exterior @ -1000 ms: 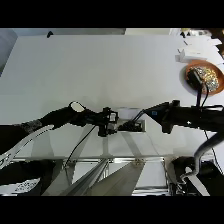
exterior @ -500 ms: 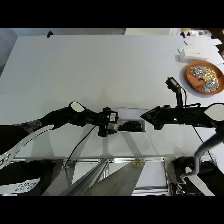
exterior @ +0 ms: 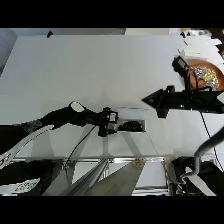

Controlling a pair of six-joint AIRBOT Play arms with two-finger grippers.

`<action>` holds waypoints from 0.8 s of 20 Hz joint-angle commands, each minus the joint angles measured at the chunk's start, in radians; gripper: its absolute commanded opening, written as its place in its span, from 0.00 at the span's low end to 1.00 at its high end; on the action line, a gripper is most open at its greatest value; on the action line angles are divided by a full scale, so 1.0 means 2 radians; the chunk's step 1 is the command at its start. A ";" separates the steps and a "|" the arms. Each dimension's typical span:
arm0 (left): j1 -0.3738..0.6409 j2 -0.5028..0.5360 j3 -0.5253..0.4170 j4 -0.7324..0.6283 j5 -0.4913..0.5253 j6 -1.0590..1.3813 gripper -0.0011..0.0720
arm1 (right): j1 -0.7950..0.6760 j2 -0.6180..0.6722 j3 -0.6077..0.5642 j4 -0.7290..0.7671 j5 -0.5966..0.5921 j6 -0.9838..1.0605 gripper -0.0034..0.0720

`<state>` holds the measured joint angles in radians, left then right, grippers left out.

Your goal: Fold the box and place the chain.

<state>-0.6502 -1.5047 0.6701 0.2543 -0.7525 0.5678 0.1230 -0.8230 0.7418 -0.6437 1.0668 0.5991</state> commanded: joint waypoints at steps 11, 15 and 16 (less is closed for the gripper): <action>0.000 0.000 0.000 0.000 0.000 0.000 0.03 | 0.155 -0.134 0.016 -0.158 0.009 -0.040 0.07; 0.000 0.000 0.000 0.000 0.000 0.000 0.03 | 0.189 -0.105 0.016 -0.167 0.016 -0.044 0.15; 0.000 0.000 0.000 0.000 0.000 0.000 0.03 | 0.196 -0.101 0.016 -0.173 0.017 -0.044 0.21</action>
<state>-0.6502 -1.5047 0.6701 0.2546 -0.7525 0.5682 0.4622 -1.0485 0.7742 -0.9417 1.0935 0.5152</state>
